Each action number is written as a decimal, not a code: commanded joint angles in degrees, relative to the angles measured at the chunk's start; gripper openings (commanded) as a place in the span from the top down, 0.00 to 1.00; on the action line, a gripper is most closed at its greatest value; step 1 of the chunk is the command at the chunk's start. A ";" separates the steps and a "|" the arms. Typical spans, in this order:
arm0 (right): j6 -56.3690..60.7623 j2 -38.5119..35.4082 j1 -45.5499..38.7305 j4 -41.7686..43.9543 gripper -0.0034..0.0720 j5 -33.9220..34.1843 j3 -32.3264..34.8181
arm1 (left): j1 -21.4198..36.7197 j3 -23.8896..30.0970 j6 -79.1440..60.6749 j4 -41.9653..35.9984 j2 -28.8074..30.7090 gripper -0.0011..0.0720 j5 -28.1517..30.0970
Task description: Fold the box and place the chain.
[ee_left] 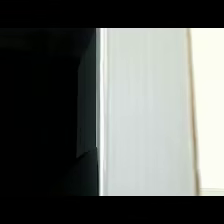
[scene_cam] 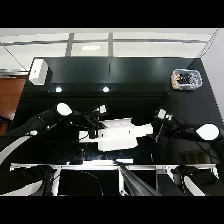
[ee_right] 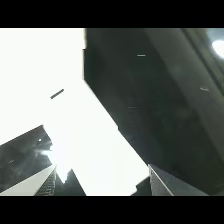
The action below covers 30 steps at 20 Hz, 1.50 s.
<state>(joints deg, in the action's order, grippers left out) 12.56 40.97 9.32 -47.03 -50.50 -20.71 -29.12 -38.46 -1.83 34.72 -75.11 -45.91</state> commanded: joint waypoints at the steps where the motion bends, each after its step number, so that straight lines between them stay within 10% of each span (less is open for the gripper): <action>1: -3.45 2.01 4.39 -0.20 0.09 0.50 1.75 | 0.00 0.00 -0.79 0.63 -0.13 0.95 -0.94; 16: -15.54 12.22 22.45 9.01 0.09 8.44 1.66 | 0.00 0.00 -0.79 0.63 -0.15 0.95 -1.07; 30: -17.99 12.22 18.05 11.50 0.09 10.99 -4.70 | -0.02 0.00 -0.79 0.63 -0.13 0.95 -2.82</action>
<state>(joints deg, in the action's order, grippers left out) -3.79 53.15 28.40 -36.71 -40.10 -24.56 -29.12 -38.46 -2.59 35.35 -75.22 -47.64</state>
